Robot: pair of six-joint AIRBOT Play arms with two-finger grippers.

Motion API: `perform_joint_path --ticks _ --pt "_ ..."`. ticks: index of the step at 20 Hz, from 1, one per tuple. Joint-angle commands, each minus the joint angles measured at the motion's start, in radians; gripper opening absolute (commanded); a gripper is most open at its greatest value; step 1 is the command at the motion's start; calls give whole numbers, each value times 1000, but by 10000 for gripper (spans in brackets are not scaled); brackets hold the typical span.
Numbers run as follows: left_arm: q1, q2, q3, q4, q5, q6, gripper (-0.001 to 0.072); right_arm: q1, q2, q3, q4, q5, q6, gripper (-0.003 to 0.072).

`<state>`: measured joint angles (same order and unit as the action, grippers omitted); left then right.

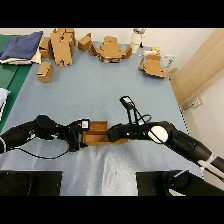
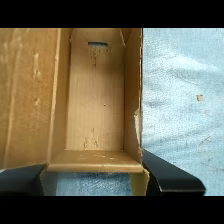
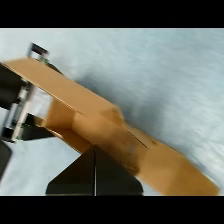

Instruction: Fold the box.

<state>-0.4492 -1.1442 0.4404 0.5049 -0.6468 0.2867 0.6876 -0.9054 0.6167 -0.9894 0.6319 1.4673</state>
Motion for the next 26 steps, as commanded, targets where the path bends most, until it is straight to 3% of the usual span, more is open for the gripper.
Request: perform_joint_path --ticks 1,9,15,20,23,26 --pt "0 1 -1 0 0 0 470 -26 -108 87 156 49 -118 -4" --pt "0 1 -1 0 -12 0 470 -117 -204 89 156 12 -221 -4" --pt "0 1 -1 0 -18 0 470 -116 -399 90 168 -60 -299 -4" --pt "0 1 -1 0 -18 0 470 -117 -394 90 159 -57 -354 -3" --pt "0 1 -1 0 -18 0 470 -143 -309 90 9 -40 -350 0" --pt "0 1 -1 0 -18 0 470 -176 -227 90 -314 121 -352 18"
